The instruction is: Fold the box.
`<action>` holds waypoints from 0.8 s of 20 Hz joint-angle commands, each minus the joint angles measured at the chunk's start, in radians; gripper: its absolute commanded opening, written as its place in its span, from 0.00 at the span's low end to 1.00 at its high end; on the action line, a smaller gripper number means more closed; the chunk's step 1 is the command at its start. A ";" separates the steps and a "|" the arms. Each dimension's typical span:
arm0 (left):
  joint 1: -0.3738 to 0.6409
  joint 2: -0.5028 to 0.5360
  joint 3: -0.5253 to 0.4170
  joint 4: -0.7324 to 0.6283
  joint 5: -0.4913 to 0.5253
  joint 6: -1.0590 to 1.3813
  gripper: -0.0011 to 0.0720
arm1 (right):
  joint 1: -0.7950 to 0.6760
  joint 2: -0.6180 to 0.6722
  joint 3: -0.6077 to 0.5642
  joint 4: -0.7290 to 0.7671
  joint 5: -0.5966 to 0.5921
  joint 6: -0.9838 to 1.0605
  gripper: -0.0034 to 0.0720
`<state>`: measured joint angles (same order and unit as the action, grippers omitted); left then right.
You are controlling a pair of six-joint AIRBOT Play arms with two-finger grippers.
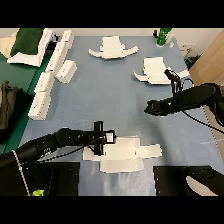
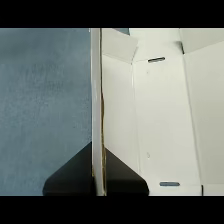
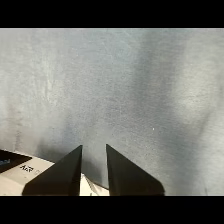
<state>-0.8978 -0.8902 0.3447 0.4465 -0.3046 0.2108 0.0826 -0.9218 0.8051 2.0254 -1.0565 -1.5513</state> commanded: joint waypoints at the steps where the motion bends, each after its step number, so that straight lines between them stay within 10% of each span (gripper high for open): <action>1: 0.000 0.000 0.000 -0.002 -0.073 -0.018 0.03 | 0.001 0.001 0.000 0.000 0.000 0.000 0.34; 7: 0.000 0.164 0.001 0.000 0.228 0.100 0.03 | 0.001 0.001 0.000 0.000 -0.001 0.000 0.34; 16: -0.179 0.067 -0.073 0.002 0.259 0.084 0.03 | 0.001 0.001 0.000 0.018 0.002 0.000 0.23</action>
<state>-1.0225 -0.7673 0.2901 0.4473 -0.0654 0.2958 0.0845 -0.9218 0.8051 2.0392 -1.0554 -1.5517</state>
